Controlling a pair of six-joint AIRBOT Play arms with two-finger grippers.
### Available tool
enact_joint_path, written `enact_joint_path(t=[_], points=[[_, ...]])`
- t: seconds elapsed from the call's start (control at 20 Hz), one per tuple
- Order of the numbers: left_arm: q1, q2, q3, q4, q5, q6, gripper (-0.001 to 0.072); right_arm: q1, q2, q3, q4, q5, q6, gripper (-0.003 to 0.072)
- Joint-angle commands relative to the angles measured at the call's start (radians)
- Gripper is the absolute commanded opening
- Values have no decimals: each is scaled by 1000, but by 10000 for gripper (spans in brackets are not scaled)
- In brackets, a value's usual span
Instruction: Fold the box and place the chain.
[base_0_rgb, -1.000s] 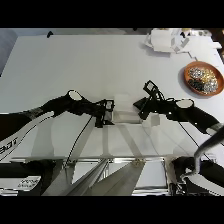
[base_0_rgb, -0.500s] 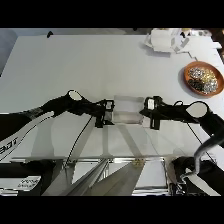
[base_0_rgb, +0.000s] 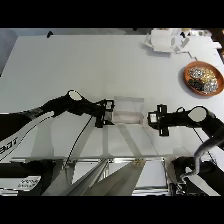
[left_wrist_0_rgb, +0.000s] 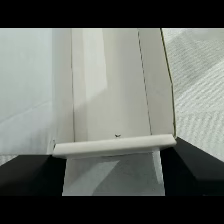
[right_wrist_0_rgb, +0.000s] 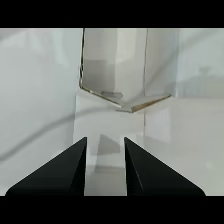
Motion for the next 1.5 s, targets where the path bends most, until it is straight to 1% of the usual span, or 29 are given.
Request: enact_joint_path(t=[0.0,0.2,0.4,0.45,0.6,0.7,0.75,0.9,0.95,1.0,1.05,1.2,1.3,1.35,1.4,1.45], points=[[0,1,0,0,1,0,207,-5,-52,-14,126,-44,-97,223],[0,1,0,0,1,0,207,-4,-94,-13,166,-98,-101,223],[0,1,0,0,1,0,207,-3,-117,-14,289,-88,-195,213],[0,1,0,0,1,0,207,1,-124,-14,313,-85,-206,159],[0,1,0,0,1,0,207,67,-150,-13,318,-97,-227,156],[0,1,0,0,1,0,207,98,-160,-14,331,-140,-227,161],[0,1,0,0,1,0,207,102,-160,-13,347,-158,-227,192],[0,1,0,0,1,0,207,102,-161,-13,391,-175,-226,212],[0,1,0,0,1,0,207,102,-164,-13,391,-174,-226,313],[0,1,0,0,1,0,207,102,-168,-14,391,-175,-226,383],[0,1,0,0,1,0,207,102,-169,-14,390,-175,-220,414],[0,0,0,0,1,0,207,102,-169,-14,386,-169,-209,412],[0,1,0,0,1,0,207,102,-161,-13,368,-169,-130,377],[0,0,0,0,1,0,207,102,-148,-13,332,-166,-40,281],[0,1,0,0,1,0,207,102,-124,-13,273,-163,77,132],[0,0,0,0,1,0,207,102,-89,-13,197,-161,204,20]])
